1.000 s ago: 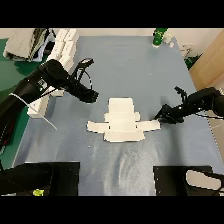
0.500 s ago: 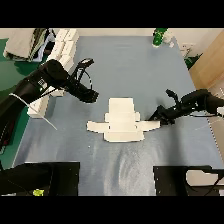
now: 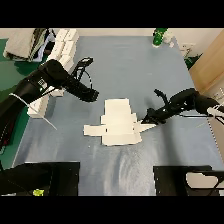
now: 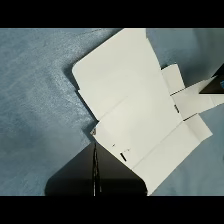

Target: Fold the box.

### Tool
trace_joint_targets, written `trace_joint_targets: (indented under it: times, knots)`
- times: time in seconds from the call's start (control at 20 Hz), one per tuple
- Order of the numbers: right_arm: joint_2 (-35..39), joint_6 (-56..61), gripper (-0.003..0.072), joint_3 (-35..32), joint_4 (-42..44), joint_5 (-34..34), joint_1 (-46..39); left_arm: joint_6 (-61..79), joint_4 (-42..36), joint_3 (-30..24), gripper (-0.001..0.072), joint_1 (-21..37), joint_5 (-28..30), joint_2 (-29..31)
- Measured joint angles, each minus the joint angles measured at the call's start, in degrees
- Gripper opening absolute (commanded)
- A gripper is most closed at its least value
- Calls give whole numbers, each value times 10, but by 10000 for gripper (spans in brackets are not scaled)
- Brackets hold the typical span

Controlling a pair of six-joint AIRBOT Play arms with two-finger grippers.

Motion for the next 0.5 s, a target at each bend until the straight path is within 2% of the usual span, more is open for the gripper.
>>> trace_joint_targets:
  times: [0.15,0.5]
  knots:
    - [36,7,2,-24,-2,26,40,0,0,0,13,0,11,0]
    - [188,36,2,-153,-3,139,129,0,-22,0,13,0,52,0]
